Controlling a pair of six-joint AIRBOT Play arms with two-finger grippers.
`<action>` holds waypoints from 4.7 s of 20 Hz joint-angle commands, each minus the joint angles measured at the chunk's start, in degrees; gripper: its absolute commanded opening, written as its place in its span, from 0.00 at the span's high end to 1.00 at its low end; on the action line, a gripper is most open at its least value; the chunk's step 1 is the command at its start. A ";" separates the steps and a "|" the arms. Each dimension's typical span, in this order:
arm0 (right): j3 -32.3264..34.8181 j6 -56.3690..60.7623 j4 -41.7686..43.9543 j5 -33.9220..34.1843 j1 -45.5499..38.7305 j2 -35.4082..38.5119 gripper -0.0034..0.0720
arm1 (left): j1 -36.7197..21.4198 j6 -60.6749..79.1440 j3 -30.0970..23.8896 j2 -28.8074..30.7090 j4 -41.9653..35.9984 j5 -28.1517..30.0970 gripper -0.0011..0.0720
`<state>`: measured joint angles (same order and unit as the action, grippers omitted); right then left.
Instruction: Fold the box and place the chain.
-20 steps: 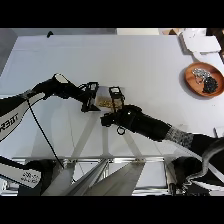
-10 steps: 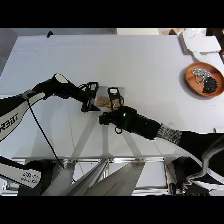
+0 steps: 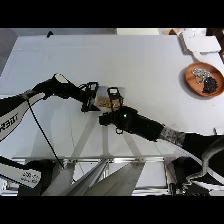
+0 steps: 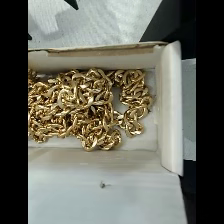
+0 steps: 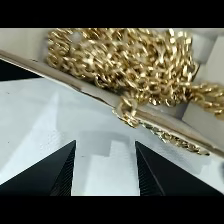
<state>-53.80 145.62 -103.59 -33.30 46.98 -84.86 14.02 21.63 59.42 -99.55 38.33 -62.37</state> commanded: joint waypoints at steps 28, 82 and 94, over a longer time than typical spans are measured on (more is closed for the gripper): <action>-0.02 2.34 -12.41 -6.60 1.99 7.69 0.94 | 0.00 0.00 0.00 -0.02 -0.02 0.00 0.53; -0.17 -16.96 -14.73 -6.58 -6.75 10.69 0.50 | 0.02 0.00 0.00 -0.02 -0.11 0.00 0.53; -0.13 -99.19 36.33 -15.91 -28.06 17.55 0.54 | 0.02 0.00 0.00 -0.02 -0.11 0.00 0.53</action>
<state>-53.95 70.76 -82.67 -41.45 25.71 -68.03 14.02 21.61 59.42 -99.55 38.20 -62.37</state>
